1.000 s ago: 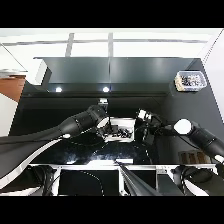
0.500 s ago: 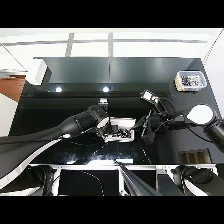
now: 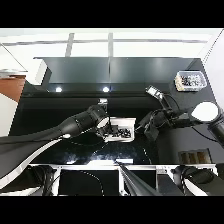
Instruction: Fold the box and place the chain.
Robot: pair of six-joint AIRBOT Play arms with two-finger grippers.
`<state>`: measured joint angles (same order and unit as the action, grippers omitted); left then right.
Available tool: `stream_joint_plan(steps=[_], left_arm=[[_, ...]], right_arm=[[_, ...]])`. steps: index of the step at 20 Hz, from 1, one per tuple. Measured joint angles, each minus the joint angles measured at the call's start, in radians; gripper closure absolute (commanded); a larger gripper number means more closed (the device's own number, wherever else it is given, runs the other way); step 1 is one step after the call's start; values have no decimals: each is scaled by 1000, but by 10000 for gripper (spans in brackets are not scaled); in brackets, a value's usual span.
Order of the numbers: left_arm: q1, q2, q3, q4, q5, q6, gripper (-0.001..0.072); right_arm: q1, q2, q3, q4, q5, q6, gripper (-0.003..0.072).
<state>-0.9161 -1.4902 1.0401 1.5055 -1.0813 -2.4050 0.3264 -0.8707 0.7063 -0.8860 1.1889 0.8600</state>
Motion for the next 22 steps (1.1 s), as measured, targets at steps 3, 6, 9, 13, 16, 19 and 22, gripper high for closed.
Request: stream_joint_plan(steps=[3, 6, 9, 13, 16, 19, 22], left_arm=[[0, 1, 9, 0, 0, -7, 317], [0, 2, 44, 0, -6, -7, 300], [3, 19, 92, 9, -52, 51, 302], [27, 101, 125, 17, -175, 279, 302], [72, 205, 128, 20, -299, 486, 302], [175, 326, 87, 24, -350, 665, 302], [346, 433, -21, 0, -274, 800, 302]], right_arm=[[-53, 0, 3, -12, 35, 23, 171], [-76, 0, 5, -19, 51, 34, 171], [-85, 0, 5, -24, 58, 47, 172], [-88, 0, 5, -24, 64, 52, 172], [-89, 0, 5, -24, 64, 52, 172], [-89, 0, 5, -27, 64, 52, 171], [-89, 0, 5, -56, 63, 64, 171]])
